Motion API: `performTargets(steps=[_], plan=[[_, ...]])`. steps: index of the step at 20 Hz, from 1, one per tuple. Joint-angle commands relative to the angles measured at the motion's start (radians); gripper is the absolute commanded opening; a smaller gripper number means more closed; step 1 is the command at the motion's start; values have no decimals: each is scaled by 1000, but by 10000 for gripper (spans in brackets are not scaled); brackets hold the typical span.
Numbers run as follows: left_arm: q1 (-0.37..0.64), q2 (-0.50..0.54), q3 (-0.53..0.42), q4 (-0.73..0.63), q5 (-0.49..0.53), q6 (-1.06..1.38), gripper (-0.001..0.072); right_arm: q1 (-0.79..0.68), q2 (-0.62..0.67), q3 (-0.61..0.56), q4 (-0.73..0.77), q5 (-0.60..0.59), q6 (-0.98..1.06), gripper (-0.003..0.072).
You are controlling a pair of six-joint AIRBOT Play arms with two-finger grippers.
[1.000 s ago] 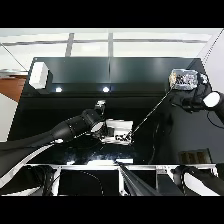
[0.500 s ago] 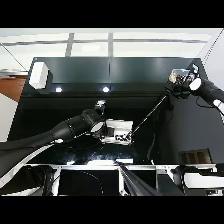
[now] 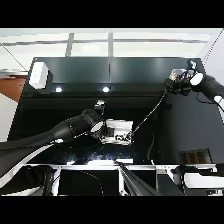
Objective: Fold the box and place the chain.
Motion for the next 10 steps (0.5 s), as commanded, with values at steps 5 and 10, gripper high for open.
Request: performTargets(steps=[5,10], plan=[[0,0,0,0,2,0,34,-21,443,74,-120,158,-161,30],[0,0,0,0,1,0,34,4,708,75,-68,314,-161,30]])
